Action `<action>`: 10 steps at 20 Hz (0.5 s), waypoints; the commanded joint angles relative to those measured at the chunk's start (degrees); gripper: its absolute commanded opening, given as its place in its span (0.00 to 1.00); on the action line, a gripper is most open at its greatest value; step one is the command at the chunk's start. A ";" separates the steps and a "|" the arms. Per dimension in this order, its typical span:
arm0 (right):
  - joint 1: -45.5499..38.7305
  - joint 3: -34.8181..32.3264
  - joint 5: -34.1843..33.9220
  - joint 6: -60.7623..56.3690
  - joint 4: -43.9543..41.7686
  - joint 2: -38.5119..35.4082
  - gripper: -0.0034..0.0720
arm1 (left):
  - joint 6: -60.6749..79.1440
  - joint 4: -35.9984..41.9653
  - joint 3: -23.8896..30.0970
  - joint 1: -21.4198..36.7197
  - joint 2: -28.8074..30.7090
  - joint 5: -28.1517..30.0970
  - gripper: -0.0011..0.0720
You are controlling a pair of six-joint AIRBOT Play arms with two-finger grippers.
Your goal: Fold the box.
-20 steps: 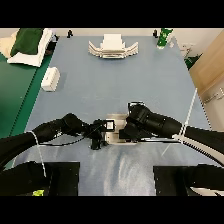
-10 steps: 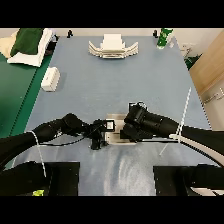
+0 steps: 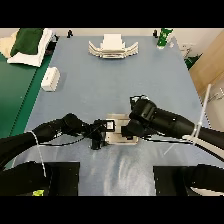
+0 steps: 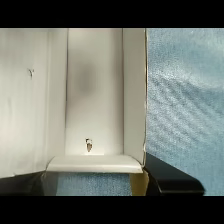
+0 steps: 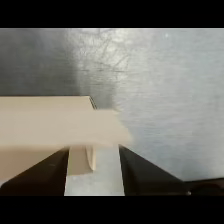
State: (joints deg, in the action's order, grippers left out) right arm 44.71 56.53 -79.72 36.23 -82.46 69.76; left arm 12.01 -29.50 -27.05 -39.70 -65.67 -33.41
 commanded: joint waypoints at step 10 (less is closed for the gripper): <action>-37.75 -3.69 13.97 35.89 -23.87 -1.20 0.05 | -0.02 -0.02 -0.02 0.07 0.00 -0.04 0.66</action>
State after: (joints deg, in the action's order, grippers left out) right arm 18.57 54.02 -77.58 55.35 -87.31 65.60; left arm 11.99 -29.52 -27.05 -39.70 -65.67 -33.45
